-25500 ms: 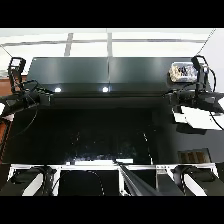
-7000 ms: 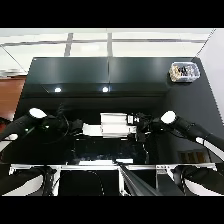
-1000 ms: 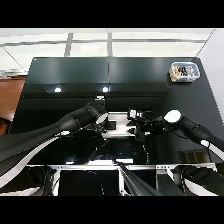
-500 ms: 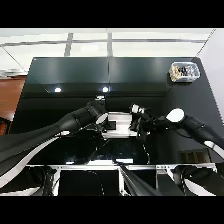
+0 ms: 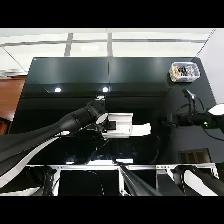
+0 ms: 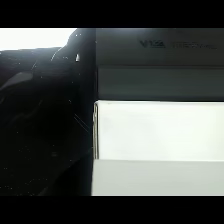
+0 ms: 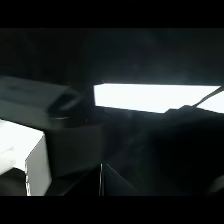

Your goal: Fold the box and place the chain.

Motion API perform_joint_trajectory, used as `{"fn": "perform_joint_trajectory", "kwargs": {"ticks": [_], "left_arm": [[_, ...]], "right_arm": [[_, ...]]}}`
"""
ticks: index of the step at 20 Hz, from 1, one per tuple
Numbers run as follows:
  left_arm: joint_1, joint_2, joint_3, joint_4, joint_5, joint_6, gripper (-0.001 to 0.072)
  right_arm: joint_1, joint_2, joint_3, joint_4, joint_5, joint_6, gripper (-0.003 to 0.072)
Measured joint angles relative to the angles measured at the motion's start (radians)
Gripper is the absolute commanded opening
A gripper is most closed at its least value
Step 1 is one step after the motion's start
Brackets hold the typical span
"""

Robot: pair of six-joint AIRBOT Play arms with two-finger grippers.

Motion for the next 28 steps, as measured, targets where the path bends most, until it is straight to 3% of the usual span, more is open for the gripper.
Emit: {"fn": "perform_joint_trajectory", "kwargs": {"ticks": [5,10,11,12,13,22,28], "left_arm": [[0.000,0.000,0.000,0.000,0.000,0.000,0.0027],[0.000,0.000,0.000,0.000,0.001,0.000,0.0027],[0.000,0.000,0.000,0.000,0.001,0.000,0.0027],[0.000,0.000,0.000,0.000,0.001,0.000,0.0027],[0.000,0.000,0.000,0.000,0.002,0.000,0.0027],[0.000,0.000,0.000,0.000,0.002,0.000,0.0027],[0.000,0.000,0.000,0.000,0.002,0.000,0.0027]], "right_arm": [[0.111,-0.143,-0.060,0.144,0.011,0.003,0.0015],[0.277,-0.194,-0.034,0.219,-0.033,-0.023,0.0017],[0.292,-0.197,-0.020,0.223,-0.024,-0.025,0.0082],[0.304,-0.200,-0.003,0.228,-0.010,-0.026,0.0332],[0.312,-0.201,0.014,0.231,0.005,-0.028,0.0448],[0.342,-0.206,0.103,0.285,0.155,-0.060,0.0427],[0.433,-0.206,0.116,0.319,0.121,-0.058,0.0418]]}}
